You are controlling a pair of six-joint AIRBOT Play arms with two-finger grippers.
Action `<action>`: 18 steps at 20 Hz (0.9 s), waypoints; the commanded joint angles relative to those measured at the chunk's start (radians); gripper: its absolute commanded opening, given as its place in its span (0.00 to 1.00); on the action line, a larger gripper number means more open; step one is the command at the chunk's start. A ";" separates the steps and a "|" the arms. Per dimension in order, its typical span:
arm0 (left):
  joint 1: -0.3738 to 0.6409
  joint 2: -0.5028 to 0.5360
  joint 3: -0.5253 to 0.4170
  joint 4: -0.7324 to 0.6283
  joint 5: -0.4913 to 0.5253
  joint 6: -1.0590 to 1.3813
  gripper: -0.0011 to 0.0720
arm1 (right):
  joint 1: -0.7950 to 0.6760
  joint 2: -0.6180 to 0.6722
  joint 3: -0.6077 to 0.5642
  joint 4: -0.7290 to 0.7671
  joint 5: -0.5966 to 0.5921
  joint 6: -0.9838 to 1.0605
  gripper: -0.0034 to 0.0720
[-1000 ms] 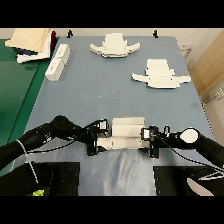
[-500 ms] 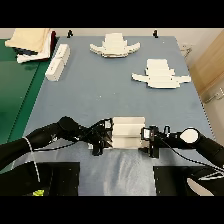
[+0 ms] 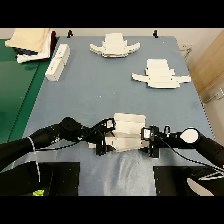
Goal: Fold the box.
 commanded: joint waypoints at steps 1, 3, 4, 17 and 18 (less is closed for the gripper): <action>-0.004 -0.007 0.000 -0.011 0.002 0.000 0.98 | 0.001 0.000 0.001 0.001 0.001 0.002 0.72; -0.003 -0.007 0.000 -0.010 0.002 -0.009 1.00 | 0.001 0.000 0.001 0.001 0.001 0.002 0.72; -0.001 -0.005 0.000 0.002 0.003 -0.031 1.00 | 0.001 0.000 0.001 0.001 0.001 0.002 0.72; 0.245 0.380 0.001 0.789 -0.200 -1.541 0.04 | 0.001 0.000 0.001 0.001 0.001 0.002 0.72; 0.297 0.396 0.000 0.815 -0.284 -1.650 0.04 | 0.001 0.000 0.001 0.001 0.001 0.002 0.72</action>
